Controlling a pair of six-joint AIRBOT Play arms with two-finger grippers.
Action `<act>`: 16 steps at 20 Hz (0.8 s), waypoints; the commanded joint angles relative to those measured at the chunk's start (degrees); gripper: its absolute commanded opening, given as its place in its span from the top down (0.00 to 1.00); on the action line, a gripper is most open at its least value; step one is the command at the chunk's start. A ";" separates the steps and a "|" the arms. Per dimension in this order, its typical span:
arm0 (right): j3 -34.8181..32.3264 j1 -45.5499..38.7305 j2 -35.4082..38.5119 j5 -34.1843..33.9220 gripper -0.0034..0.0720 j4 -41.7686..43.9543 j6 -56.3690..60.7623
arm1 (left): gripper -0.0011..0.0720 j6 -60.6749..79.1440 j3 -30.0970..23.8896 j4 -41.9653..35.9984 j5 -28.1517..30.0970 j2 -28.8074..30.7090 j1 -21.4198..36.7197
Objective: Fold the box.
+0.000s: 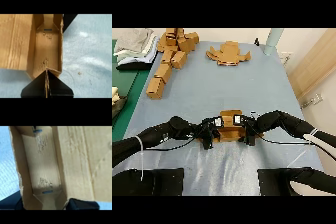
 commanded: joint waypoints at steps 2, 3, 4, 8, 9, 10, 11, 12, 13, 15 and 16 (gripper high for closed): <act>0.02 0.02 -0.02 0.02 0.18 0.00 0.00 | 0.93 -0.28 -3.58 0.66 0.24 4.96 2.16; 0.02 0.02 -0.02 0.02 0.18 0.00 0.00 | 0.93 -1.31 -4.11 1.36 0.24 5.90 2.75; 0.02 0.02 -0.02 0.02 0.18 0.00 0.00 | 0.93 -3.45 -4.46 2.64 0.11 6.43 3.43; 0.02 0.02 -0.02 0.02 0.18 0.00 0.00 | 0.87 -7.61 -4.94 6.51 0.24 6.67 4.79; 0.02 0.02 -0.02 0.02 0.18 0.00 0.00 | 0.56 -7.08 -4.94 6.49 0.17 6.67 4.76; 0.02 0.02 -0.02 0.02 0.18 0.00 0.00 | 0.40 -7.08 -4.92 6.47 0.13 6.64 4.74; 0.02 0.02 -0.02 0.02 0.18 0.00 0.00 | 0.50 -7.06 -4.76 6.47 0.02 6.64 4.66; 0.02 0.02 -0.02 0.02 0.18 0.00 0.00 | 0.60 -6.21 -4.42 6.47 -0.20 6.51 4.44; 0.02 0.02 -0.02 0.02 0.18 0.00 0.00 | 0.60 -4.79 -3.96 6.45 -0.46 6.14 4.28; 0.02 0.02 -0.02 0.02 0.18 0.00 0.00 | 0.60 -3.89 -2.47 6.27 -1.46 4.68 4.17; 0.02 0.02 -0.02 0.02 0.18 0.00 0.00 | 0.60 -3.89 -1.64 6.23 -1.40 3.74 3.85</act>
